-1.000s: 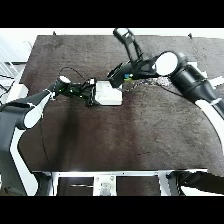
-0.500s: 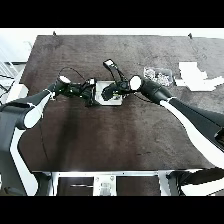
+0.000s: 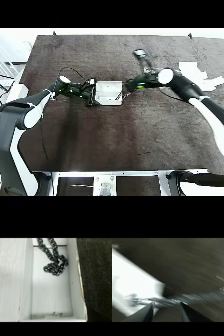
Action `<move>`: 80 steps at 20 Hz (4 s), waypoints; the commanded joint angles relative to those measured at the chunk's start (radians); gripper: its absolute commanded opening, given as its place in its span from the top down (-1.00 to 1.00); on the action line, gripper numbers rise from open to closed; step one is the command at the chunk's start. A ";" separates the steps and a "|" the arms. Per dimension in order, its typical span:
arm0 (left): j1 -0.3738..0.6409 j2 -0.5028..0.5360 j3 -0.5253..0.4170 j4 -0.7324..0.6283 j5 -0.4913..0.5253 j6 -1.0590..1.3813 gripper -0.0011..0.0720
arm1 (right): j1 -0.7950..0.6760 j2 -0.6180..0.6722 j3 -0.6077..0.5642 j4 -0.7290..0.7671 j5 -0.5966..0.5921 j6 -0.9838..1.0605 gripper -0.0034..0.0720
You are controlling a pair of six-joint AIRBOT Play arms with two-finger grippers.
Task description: Fold the box and place the chain.
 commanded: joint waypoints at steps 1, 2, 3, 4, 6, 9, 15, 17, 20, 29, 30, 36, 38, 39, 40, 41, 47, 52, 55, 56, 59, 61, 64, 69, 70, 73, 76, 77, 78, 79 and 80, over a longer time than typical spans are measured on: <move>0.000 -0.001 0.000 0.000 0.000 0.000 -0.33 | -0.197 0.032 -0.135 0.031 -0.148 0.165 -0.50; 0.000 -0.001 0.000 0.000 0.000 0.000 -0.33 | -0.216 0.010 -0.156 0.075 -0.212 0.163 -0.50; 0.000 -0.001 0.000 0.000 0.000 0.000 -0.33 | -0.218 -0.021 -0.156 0.085 -0.248 0.164 -0.50; 0.000 -0.001 0.000 0.000 0.000 0.000 -0.33 | -0.207 -0.059 -0.148 0.093 -0.277 0.164 -0.50; 0.000 -0.001 0.000 0.000 0.000 0.000 -0.33 | -0.174 -0.138 -0.107 0.132 -0.317 0.164 -0.50; 0.000 -0.001 0.000 0.000 0.000 0.000 -0.33 | -0.125 -0.245 -0.020 0.157 -0.361 0.170 -0.49; 0.000 -0.001 0.000 0.000 -0.001 0.000 -0.33 | -0.101 -0.411 0.148 0.163 -0.364 0.224 -0.06; 0.000 -0.001 0.000 0.000 -0.001 0.000 -0.33 | -0.113 -0.434 0.156 0.163 -0.379 0.230 0.13; 0.000 -0.001 0.000 0.000 -0.002 0.000 -0.33 | -0.118 -0.420 0.156 0.160 -0.385 0.209 0.89; 0.000 -0.001 0.000 0.000 -0.007 0.000 -0.33 | -0.006 0.013 0.156 0.050 -0.119 0.115 0.89; 0.000 -0.001 0.000 0.000 -0.007 0.000 -0.33 | 0.020 0.066 0.156 0.019 -0.091 0.118 0.89; 0.000 -0.001 0.000 0.000 -0.008 0.000 -0.33 | 0.155 0.226 0.156 -0.166 -0.066 0.226 0.90; 0.000 -0.001 0.000 0.000 -0.008 0.000 -0.33 | 0.168 0.226 0.153 -0.167 -0.045 0.228 0.90; 0.000 -0.001 0.000 0.000 -0.008 0.000 -0.33 | 0.173 0.226 0.151 -0.167 -0.043 0.228 0.89; 0.000 -0.001 0.000 0.000 -0.008 0.000 -0.33 | 0.177 0.226 0.150 -0.165 -0.043 0.228 0.89; 0.000 -0.001 0.000 0.000 -0.008 0.000 -0.33 | 0.185 0.227 0.150 -0.163 -0.043 0.228 0.89; 0.000 -0.001 0.000 0.000 -0.008 0.000 -0.33 | 0.240 0.222 0.136 -0.162 -0.047 0.228 0.89; 0.000 -0.001 0.000 0.000 -0.008 0.000 -0.33 | 0.264 0.162 0.055 -0.144 -0.134 0.231 0.89; 0.000 -0.001 0.000 0.000 -0.008 0.000 -0.33 | 0.296 0.098 0.032 -0.137 -0.201 0.231 0.89; 0.000 -0.001 0.000 0.000 -0.008 0.000 -0.33 | 0.307 0.072 0.032 -0.117 -0.216 0.231 0.89; 0.000 -0.001 0.000 0.000 -0.008 0.000 -0.33 | 0.341 -0.004 0.032 -0.091 -0.222 0.231 0.89; 0.000 -0.001 0.000 0.000 -0.008 0.000 -0.33 | 0.357 -0.061 0.032 -0.088 -0.228 0.231 0.89; 0.000 -0.001 0.000 0.000 -0.008 0.000 -0.33 | 0.354 -0.108 0.032 -0.089 -0.219 0.231 -0.19; 0.000 -0.001 0.000 0.000 -0.008 0.000 -0.33 | 0.219 0.015 -0.033 -0.157 -0.186 0.231 -0.06; 0.000 -0.001 0.000 0.000 -0.008 0.000 -0.33 | 0.169 0.051 -0.069 -0.156 -0.186 0.231 0.02; 0.000 -0.001 0.000 0.000 -0.008 0.000 -0.33 | 0.000 0.107 -0.156 -0.155 -0.187 0.283 -0.07; 0.000 -0.001 0.000 0.000 -0.008 0.000 -0.33 | -0.114 0.058 -0.189 -0.117 -0.288 0.361 -0.63; 0.000 -0.001 0.000 0.000 -0.008 0.000 -0.33 | -0.124 0.026 -0.188 -0.084 -0.344 0.361 -0.63; 0.000 -0.001 0.000 0.000 -0.008 0.000 -0.33 | -0.124 -0.008 -0.185 -0.063 -0.389 0.361 -0.63; 0.000 -0.001 0.000 0.000 -0.008 0.000 -0.33 | -0.124 -0.049 -0.171 -0.037 -0.412 0.361 -0.63; 0.000 -0.001 0.000 0.000 -0.008 0.000 -0.33 | -0.124 -0.090 -0.150 -0.013 -0.416 0.361 -0.63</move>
